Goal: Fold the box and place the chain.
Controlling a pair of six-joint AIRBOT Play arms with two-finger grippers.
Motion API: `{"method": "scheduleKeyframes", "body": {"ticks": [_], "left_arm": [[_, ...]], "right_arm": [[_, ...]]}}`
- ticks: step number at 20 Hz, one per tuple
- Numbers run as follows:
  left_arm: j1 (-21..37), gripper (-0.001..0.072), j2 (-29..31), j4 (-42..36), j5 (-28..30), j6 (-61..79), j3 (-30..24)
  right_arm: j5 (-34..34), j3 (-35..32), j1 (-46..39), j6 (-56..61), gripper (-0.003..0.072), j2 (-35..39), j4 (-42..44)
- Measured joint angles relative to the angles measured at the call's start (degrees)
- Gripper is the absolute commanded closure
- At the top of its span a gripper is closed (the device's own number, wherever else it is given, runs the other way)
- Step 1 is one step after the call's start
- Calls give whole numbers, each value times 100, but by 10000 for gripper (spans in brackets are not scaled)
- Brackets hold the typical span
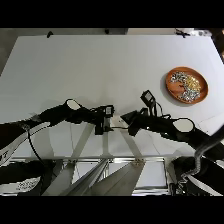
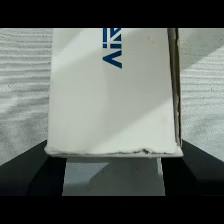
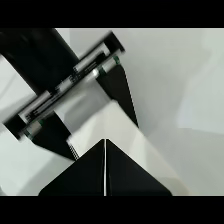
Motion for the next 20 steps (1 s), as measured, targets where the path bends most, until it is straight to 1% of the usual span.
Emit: {"method": "scheduleKeyframes", "body": {"ticks": [1,3,4,6,8,10,12,13,15,17,20], "left_arm": [[0,338,0,0,0,2,0],[0,338,0,4,0,4,0],[0,338,0,7,0,7,0],[0,338,0,15,2,11,0],[0,338,0,17,2,13,0],[0,338,0,20,2,15,0],[0,338,0,20,2,15,0],[0,338,0,20,2,15,0],[0,338,0,20,2,15,0],[0,338,0,15,2,15,0],[0,339,0,-7,0,17,0]], "right_arm": [[-20,87,0,184,675,131,-151],[20,299,0,909,675,376,-780],[144,393,0,1397,675,446,-1268],[654,595,0,2787,675,546,-2588],[1537,745,0,4489,675,599,-4214],[2850,826,0,5989,677,623,-5724],[4227,868,0,6966,677,640,-6811],[4822,885,0,7302,677,643,-7193],[5554,901,0,7724,677,649,-7683],[5766,911,0,8026,677,649,-7956],[5643,914,0,8343,677,649,-8107]]}}
